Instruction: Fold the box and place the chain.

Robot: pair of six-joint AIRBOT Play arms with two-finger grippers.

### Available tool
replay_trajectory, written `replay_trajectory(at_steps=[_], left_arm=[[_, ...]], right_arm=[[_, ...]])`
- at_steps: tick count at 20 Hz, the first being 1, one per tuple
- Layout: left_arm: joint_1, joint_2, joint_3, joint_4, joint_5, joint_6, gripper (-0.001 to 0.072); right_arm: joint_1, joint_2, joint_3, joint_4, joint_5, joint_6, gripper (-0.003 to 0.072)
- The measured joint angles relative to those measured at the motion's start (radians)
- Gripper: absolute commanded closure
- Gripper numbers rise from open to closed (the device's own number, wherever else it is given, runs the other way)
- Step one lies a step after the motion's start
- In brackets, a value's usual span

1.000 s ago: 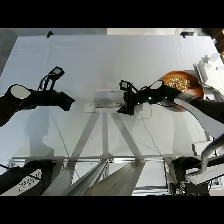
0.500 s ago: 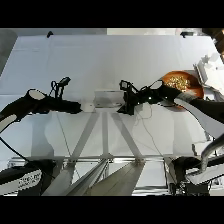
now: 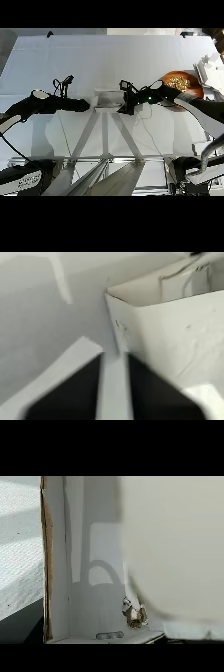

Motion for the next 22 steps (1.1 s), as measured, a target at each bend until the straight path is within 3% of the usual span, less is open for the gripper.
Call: replay_trajectory(at_steps=[7,11,12,22], left_arm=[[-0.006,0.061,0.000,-0.034,0.042,-0.060,0.0426],[-0.019,0.079,0.000,-0.039,0.058,-0.070,0.0203],[-0.026,0.080,0.000,-0.039,0.062,-0.071,0.0192],[-0.133,0.084,0.000,-0.039,0.163,-0.073,0.0211]], right_arm=[[0.000,0.000,0.000,0.000,0.000,0.000,0.0170],[0.000,0.000,0.000,0.000,0.000,0.000,0.0170],[0.000,0.000,0.000,0.000,0.000,0.000,0.0170],[0.000,0.000,0.000,0.000,0.000,0.000,0.0170]])
